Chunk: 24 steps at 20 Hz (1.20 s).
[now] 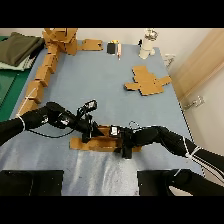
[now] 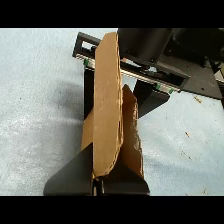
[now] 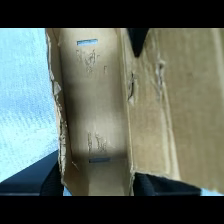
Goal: Fold the box.
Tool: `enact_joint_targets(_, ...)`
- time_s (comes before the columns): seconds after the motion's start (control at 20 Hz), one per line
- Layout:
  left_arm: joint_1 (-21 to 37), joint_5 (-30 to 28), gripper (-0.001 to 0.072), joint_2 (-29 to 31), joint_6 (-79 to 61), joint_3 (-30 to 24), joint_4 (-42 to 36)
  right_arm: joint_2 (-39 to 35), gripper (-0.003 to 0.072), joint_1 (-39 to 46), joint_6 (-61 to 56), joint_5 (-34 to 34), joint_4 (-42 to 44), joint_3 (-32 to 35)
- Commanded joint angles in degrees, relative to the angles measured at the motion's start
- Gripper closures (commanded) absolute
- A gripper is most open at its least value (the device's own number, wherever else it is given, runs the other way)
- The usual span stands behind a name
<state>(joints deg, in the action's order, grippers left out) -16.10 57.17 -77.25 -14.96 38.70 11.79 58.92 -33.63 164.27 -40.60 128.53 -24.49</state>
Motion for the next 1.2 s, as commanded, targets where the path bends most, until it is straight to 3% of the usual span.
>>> enact_joint_targets(0.0, 0.0, 0.0, 0.0697, 0.0, 0.0, 0.0, 0.0, 0.0, 0.0187, -0.1, -0.1, -0.4, -0.1, 0.0)
enact_joint_targets(1.1, 0.2, -0.2, 0.0694, 0.0, 3.0, 0.0, -1.5, 0.0, 0.0188, -0.1, -0.1, -0.5, -0.1, 0.0)
enact_joint_targets(1.15, 0.2, -0.2, 0.056, 0.1, 3.1, 0.0, -1.5, 0.0, 0.0187, -0.1, -0.1, -0.5, -0.2, 0.0)
